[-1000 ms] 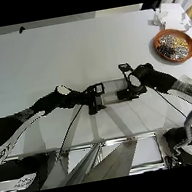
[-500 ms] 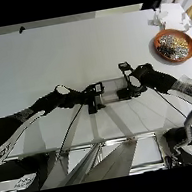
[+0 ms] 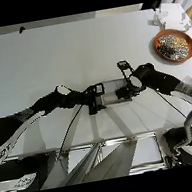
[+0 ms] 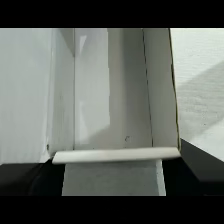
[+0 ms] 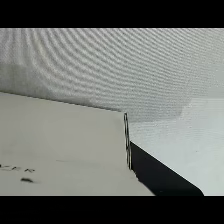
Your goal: Fold the box and place the chain.
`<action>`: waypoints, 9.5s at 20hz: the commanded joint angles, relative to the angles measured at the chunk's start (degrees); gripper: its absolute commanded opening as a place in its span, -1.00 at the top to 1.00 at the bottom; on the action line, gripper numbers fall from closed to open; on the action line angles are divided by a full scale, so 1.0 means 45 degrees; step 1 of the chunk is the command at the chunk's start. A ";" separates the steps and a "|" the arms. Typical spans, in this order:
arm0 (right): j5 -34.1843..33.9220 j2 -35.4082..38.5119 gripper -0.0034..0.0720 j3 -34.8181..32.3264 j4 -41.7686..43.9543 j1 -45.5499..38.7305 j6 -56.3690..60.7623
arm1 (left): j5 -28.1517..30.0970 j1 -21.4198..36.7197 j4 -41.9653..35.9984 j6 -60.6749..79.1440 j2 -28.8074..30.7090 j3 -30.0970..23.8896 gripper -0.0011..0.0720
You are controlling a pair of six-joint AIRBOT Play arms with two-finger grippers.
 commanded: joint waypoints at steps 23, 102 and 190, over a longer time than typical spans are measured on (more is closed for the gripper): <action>-0.0583 0.1302 0.13 -0.0699 -0.0087 0.0024 -0.1729 | 0.0049 0.0005 0.0000 -0.0019 0.0010 0.0010 0.94; -0.1603 -0.5178 0.09 0.7339 -0.0219 -1.1472 -0.5600 | 0.0049 0.0005 0.0000 -0.0024 0.0010 0.0010 0.94; 0.0845 0.7135 0.86 -0.0763 0.9913 -0.3876 -1.3823 | 0.0053 0.0005 0.0005 -0.0024 0.0010 0.0010 0.94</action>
